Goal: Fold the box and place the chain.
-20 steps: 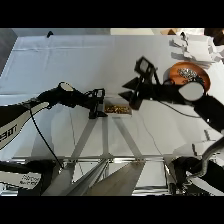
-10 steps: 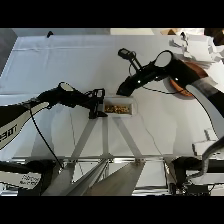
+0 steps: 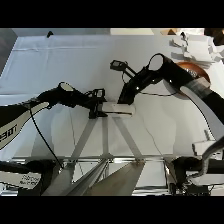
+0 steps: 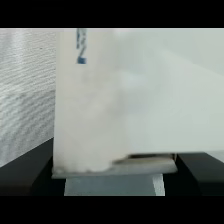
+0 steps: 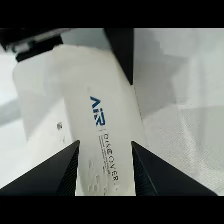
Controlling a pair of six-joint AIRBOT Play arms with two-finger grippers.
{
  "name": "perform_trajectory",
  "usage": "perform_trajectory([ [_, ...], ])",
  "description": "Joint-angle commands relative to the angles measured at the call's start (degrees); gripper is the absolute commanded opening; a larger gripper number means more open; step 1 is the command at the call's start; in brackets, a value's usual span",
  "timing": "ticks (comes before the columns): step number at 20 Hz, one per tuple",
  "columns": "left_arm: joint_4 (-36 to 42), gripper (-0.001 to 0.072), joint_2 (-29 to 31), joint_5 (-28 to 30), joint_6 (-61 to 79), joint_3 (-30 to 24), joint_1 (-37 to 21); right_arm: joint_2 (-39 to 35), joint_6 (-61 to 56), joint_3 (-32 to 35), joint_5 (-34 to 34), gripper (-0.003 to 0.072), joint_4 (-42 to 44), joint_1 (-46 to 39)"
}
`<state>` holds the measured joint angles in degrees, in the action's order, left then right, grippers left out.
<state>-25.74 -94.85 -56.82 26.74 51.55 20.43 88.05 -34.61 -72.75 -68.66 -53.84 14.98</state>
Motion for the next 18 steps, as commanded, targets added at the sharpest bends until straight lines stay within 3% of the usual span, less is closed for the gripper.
perform_trajectory([
  [1, -0.02, 0.0275, -0.02, 0.0, 0.02, 0.0, 0.02, -5.81, 4.85, 7.15, 8.41, 0.0341, -1.81, 1.42],
  [6, -0.02, 0.0275, -0.02, 0.0, 0.02, 0.0, 0.02, -14.43, 6.21, 18.23, 19.28, 0.0349, -1.57, 3.69],
  [18, -0.02, 0.0275, -0.02, 0.0, 0.02, 0.0, 0.02, -15.69, 6.49, 21.55, 29.99, 0.0349, -3.58, 7.8],
])
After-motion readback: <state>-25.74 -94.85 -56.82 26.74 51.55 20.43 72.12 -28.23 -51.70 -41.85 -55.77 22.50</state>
